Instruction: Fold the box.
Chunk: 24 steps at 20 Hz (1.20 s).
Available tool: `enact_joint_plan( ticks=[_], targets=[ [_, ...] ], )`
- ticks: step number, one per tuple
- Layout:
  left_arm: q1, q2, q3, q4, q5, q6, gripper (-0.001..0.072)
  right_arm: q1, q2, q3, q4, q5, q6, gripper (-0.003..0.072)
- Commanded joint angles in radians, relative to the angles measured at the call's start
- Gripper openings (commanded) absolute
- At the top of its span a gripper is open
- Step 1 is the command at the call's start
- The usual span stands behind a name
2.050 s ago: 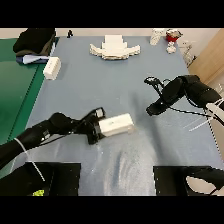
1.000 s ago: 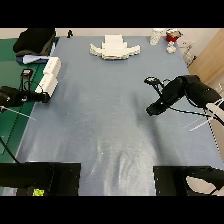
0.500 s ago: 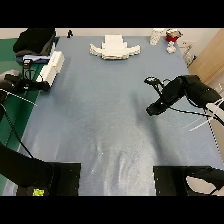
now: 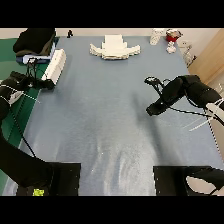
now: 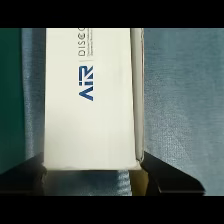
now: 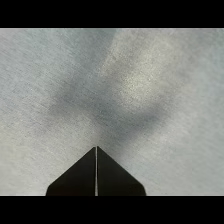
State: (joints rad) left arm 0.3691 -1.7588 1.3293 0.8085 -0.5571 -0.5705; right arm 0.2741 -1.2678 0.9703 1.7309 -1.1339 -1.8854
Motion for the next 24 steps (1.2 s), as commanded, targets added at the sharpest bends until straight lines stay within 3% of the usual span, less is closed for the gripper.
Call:
enact_joint_plan(
  ticks=[1, 14, 15, 16, 17, 24],
  targets=[
    [-0.002, -0.007, 0.006, 0.000, -0.029, -0.006, 0.0526, 0.000, 0.000, 0.001, 0.000, 0.000, 0.000, 0.0005],
    [-0.002, -0.008, 0.006, 0.000, -0.013, -0.003, 0.0528, 0.000, 0.000, 0.001, 0.000, 0.000, 0.000, 0.0004],
    [-0.002, -0.008, 0.006, 0.000, -0.013, -0.003, 0.0540, 0.000, 0.000, 0.001, 0.000, 0.000, 0.000, 0.0005],
    [-0.002, -0.008, 0.006, 0.000, -0.014, -0.003, 0.0656, 0.000, 0.000, 0.001, 0.000, 0.000, 0.000, 0.0005],
    [-0.002, -0.007, 0.006, 0.000, -0.014, -0.004, 0.0703, 0.000, 0.000, 0.001, 0.000, 0.000, 0.000, 0.0005],
    [0.016, 0.039, 0.006, 0.007, -0.072, -0.003, 0.0704, 0.000, 0.000, 0.001, 0.000, 0.000, 0.000, 0.0004]
  ],
)
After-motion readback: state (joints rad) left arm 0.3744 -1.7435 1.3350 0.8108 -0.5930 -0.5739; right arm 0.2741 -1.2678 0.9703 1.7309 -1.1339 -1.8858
